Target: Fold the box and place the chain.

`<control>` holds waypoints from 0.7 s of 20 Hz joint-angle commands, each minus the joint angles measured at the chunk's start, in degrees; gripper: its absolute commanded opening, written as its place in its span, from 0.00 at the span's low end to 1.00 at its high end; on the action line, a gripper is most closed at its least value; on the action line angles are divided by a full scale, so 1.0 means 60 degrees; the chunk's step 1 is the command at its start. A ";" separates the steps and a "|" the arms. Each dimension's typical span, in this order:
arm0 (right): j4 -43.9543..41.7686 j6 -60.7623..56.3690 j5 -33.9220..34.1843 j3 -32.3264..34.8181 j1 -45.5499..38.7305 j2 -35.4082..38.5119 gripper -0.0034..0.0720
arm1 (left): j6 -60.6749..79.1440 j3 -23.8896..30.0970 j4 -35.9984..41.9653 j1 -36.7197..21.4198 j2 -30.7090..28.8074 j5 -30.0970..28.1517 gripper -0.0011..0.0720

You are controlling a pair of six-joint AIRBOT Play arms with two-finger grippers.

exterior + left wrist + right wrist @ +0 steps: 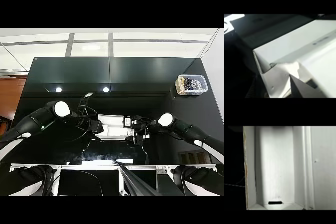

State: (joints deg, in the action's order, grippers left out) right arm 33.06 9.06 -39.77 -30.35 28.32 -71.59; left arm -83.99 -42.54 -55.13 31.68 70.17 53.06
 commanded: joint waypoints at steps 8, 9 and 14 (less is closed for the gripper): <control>0.0000 -0.0007 0.0000 0.0004 0.0004 0.0000 0.22 | -0.3639 -0.0925 -0.3228 0.1421 0.0412 -0.0237 0.65; 0.0000 -0.0004 0.0000 0.0004 0.0000 0.0000 0.22 | -0.3971 -0.1056 -0.3530 0.1639 0.0521 -0.0160 0.65; 0.0000 -0.0004 -0.0004 0.0004 0.0000 0.0000 0.22 | -0.5799 -0.1894 -0.4849 0.2463 0.1315 0.0914 0.54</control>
State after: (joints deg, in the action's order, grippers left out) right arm 33.06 9.04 -39.75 -30.35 28.32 -71.59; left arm -110.65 -51.62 -77.56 43.92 76.09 55.35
